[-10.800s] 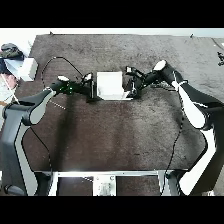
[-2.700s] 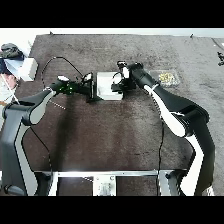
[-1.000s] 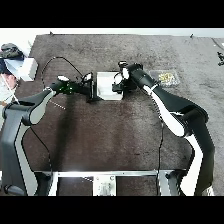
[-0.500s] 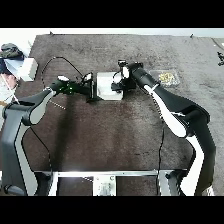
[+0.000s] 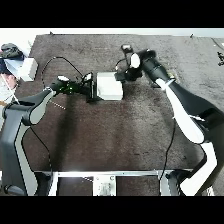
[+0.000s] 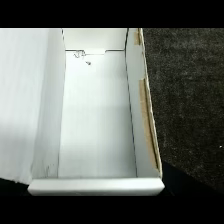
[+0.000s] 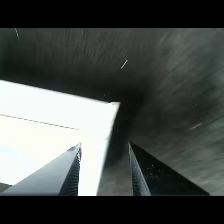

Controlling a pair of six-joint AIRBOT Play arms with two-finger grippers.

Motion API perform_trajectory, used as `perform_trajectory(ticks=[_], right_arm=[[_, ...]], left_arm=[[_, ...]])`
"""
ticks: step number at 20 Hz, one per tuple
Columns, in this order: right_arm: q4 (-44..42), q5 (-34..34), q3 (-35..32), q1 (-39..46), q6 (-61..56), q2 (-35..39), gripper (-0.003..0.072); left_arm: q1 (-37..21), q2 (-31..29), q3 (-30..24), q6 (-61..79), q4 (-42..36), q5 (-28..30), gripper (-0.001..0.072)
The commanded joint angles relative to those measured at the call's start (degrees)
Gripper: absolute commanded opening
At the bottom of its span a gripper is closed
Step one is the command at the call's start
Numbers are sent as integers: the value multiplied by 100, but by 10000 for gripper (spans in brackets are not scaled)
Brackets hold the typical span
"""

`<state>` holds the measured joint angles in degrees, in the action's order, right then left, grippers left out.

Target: Fold the box and place the chain.

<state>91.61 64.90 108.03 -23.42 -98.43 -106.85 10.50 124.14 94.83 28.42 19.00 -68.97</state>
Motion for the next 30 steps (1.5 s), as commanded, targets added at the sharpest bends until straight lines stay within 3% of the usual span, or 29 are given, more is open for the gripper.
perform_trajectory(ticks=[1,7,8,9,11,18,30], right_arm=[[76,-293,7,470,721,448,350],[-173,-243,4,2076,804,367,344],[-293,-243,4,2291,824,245,257],[-472,-223,4,2441,898,107,216],[-866,-98,4,2643,1145,-199,217],[-955,-24,4,2618,1578,-798,216],[-826,-109,4,2599,1790,-881,216]], left_arm=[[-2,-2,4,-2,0,-2,353],[-2,-2,4,-2,0,0,353],[-2,-2,4,-2,0,0,352],[-2,-2,4,-2,0,0,353],[-2,-2,4,-2,0,0,353],[-2,-2,4,-2,0,0,353],[-2,-2,4,-2,0,-2,353]])
